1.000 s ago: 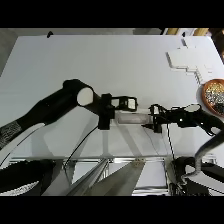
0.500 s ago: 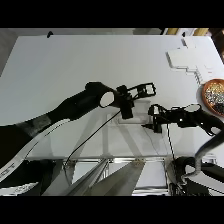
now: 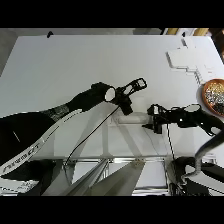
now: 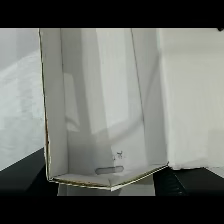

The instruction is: Fold the box and place the chain.

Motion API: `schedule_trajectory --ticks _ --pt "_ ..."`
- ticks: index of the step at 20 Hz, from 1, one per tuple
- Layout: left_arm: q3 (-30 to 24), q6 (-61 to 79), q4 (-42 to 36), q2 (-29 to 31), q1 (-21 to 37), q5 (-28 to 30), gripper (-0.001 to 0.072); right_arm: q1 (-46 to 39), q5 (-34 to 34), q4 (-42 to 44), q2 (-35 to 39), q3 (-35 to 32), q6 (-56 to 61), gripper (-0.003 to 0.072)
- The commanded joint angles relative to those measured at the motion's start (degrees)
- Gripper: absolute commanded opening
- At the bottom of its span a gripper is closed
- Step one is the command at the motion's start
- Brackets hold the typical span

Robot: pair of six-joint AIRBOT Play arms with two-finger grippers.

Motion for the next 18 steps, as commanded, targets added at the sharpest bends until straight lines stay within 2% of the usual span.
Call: schedule_trajectory --ticks 1,4,7,12,16,17,18 --pt "0.07 -0.13 3.58 4.17 1.57 -6.60 0.0008 0.00 0.00 0.13 0.00 0.00 0.04 0.0458" --pt "-0.20 -0.09 7.37 9.60 2.36 -16.68 0.0008 0.00 0.00 0.13 0.00 0.00 0.04 0.0458" --pt "-3.08 0.85 8.20 12.44 2.54 -22.38 0.0008 0.00 0.00 0.11 0.00 0.00 0.04 0.0458" --pt "-10.91 10.62 0.83 12.66 2.54 -20.70 0.0008 0.00 0.00 0.13 -0.02 0.00 0.04 0.0458" --pt "-12.70 12.35 1.11 12.72 3.23 -22.71 0.0014 0.00 0.00 0.13 0.00 0.00 0.04 0.0458" --pt "-12.70 14.47 1.16 12.74 3.43 -23.23 0.0048 0.00 0.00 0.13 0.00 0.00 0.04 0.0458" --pt "-12.74 17.05 1.14 12.74 3.61 -23.37 0.0127 0.00 0.00 0.13 0.00 0.00 0.04 0.0458"
